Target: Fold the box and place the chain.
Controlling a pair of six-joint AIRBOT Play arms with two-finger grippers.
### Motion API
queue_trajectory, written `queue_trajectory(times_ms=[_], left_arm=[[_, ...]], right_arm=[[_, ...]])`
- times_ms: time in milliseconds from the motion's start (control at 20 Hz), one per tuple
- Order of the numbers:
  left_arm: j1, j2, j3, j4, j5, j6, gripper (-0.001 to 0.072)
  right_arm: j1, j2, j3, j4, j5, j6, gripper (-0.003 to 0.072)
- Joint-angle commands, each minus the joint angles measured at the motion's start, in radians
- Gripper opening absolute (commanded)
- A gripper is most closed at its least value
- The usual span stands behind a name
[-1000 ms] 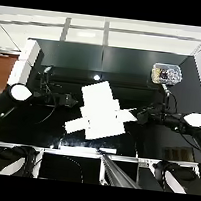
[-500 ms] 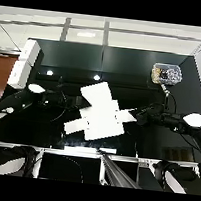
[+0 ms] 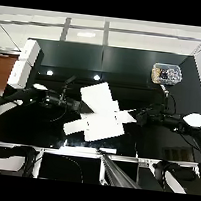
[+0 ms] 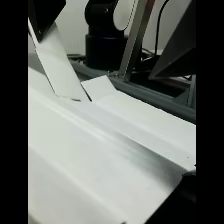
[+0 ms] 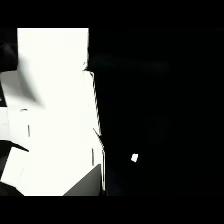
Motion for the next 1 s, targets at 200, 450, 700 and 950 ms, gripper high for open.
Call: queue_trajectory(times_ms=[200, 450, 700, 950], left_arm=[[0.007, -0.082, 0.106, 0.129, -0.120, 0.074, 0.0437], [-0.024, -0.082, 0.141, 0.180, -0.119, 0.089, 0.0332], [-0.027, -0.082, 0.142, 0.193, -0.173, 0.103, 0.0033], [-0.027, -0.076, 0.150, 0.195, -0.190, 0.229, 0.0028]], right_arm=[[0.001, 0.001, -0.001, -0.003, 0.014, 0.037, 0.0014], [0.001, 0.001, -0.001, -0.003, 0.014, 0.040, 0.0014], [0.001, 0.001, -0.001, -0.003, 0.014, 0.040, 0.0018], [-0.024, 0.002, 0.032, -0.061, 0.017, 0.040, 0.0663]])
